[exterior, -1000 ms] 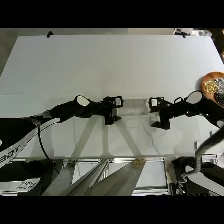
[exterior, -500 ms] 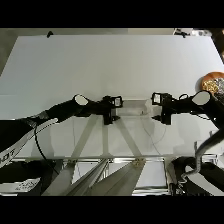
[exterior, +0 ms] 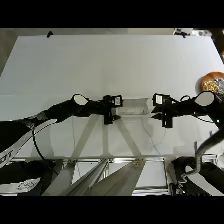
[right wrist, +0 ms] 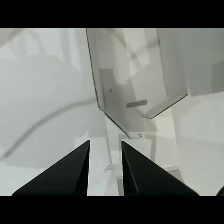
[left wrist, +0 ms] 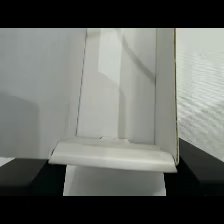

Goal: Fold the box and place the chain.

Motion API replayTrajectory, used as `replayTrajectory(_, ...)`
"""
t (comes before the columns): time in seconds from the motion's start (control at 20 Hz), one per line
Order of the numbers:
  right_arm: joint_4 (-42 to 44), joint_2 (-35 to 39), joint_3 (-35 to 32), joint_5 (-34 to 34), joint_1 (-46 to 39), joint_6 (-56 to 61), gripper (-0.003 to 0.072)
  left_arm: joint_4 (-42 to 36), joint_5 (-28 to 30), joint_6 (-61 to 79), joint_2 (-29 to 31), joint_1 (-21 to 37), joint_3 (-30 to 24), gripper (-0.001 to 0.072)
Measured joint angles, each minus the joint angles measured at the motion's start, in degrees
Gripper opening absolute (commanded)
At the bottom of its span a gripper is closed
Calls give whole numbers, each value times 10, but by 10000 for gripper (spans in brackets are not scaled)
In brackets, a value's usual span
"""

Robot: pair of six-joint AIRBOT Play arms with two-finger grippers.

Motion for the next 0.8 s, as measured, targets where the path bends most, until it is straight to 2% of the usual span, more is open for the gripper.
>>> replayTrajectory(0.15,6,0,0,2,0,1,206,4,-8,-2,-2,0,0,497)
replayTrajectory(0.25,8,0,0,-4,0,2,266,8,-11,-2,-6,0,0,497)
replayTrajectory(0.8,11,-33,0,-20,0,2,278,12,-14,-3,-24,0,0,497)
